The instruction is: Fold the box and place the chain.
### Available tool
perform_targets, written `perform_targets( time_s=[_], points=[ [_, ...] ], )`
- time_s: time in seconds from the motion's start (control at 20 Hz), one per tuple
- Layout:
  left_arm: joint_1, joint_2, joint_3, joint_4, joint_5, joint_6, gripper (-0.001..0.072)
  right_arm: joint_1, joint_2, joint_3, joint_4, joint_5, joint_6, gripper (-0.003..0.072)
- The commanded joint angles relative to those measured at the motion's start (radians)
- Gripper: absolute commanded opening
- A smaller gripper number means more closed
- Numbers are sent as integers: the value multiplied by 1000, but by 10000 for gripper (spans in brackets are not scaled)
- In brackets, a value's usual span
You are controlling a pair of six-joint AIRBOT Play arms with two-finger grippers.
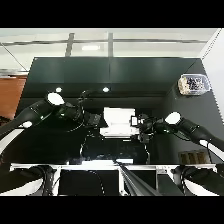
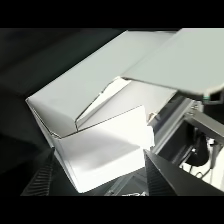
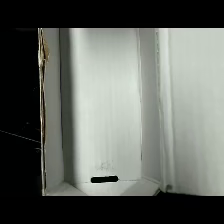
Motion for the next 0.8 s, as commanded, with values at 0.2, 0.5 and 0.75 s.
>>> perform_targets(
  time_s=[0.2, 0.5, 0.75],
  points=[
    [-95, 1, 61, 161, 53, -256, 556, 1, 0, 0, 0, 0, 0, 193],
    [-139, 1, 64, 175, 127, -304, 493, 0, 0, 0, 0, 0, 0, 193],
    [-165, 1, 64, 275, 142, -417, 493, 1, 0, 0, 0, 0, 0, 193]
  ],
)
